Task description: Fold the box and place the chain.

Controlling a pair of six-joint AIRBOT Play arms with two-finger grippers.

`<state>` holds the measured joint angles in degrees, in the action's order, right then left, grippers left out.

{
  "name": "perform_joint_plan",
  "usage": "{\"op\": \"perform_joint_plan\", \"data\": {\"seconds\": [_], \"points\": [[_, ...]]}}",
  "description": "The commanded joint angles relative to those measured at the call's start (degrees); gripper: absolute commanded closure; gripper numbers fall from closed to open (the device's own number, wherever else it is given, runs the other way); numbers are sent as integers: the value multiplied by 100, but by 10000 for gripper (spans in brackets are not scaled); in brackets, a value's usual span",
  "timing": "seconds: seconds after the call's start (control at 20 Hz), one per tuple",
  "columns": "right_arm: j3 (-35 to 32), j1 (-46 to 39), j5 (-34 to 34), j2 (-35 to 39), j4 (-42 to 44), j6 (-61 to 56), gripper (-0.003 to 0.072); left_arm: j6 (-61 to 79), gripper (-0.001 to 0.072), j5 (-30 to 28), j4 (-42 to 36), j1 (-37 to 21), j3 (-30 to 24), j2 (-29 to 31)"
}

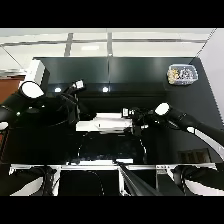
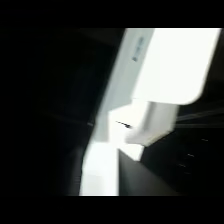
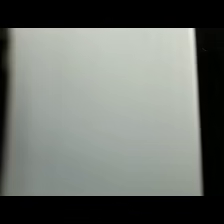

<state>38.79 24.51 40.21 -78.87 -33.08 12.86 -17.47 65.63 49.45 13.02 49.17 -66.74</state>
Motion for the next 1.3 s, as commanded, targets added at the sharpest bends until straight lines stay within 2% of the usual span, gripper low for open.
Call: {"op": "perform_joint_plan", "data": {"seconds": [0.0,0.05,0.15,0.35,0.45,0.6,0.7,0.75,1.0,1.25], "points": [[0,2,4,0,0,0,454,-774,683,1537,-258,-164,-11,52],[0,2,4,0,0,0,454,-774,683,1663,-671,-144,-92,24],[0,2,2,0,0,0,454,-715,683,1362,-1646,4,-396,-15],[0,2,-2,0,2,0,454,214,683,-358,-2924,479,-887,-249],[0,2,-15,0,4,-4,455,396,683,-1139,-3204,632,-901,-435],[0,2,-17,0,4,-7,455,376,683,-2426,-2973,704,-901,-535],[0,2,-20,0,4,-7,454,352,683,-2879,-2754,699,-901,-597],[0,2,-20,0,4,-7,454,332,684,-2876,-2638,702,-901,-658],[0,2,-20,0,4,-7,455,31,684,-2035,-2474,699,-896,-1172],[0,2,-20,0,4,-7,454,33,684,-1827,-2297,675,-730,-1263]]}}
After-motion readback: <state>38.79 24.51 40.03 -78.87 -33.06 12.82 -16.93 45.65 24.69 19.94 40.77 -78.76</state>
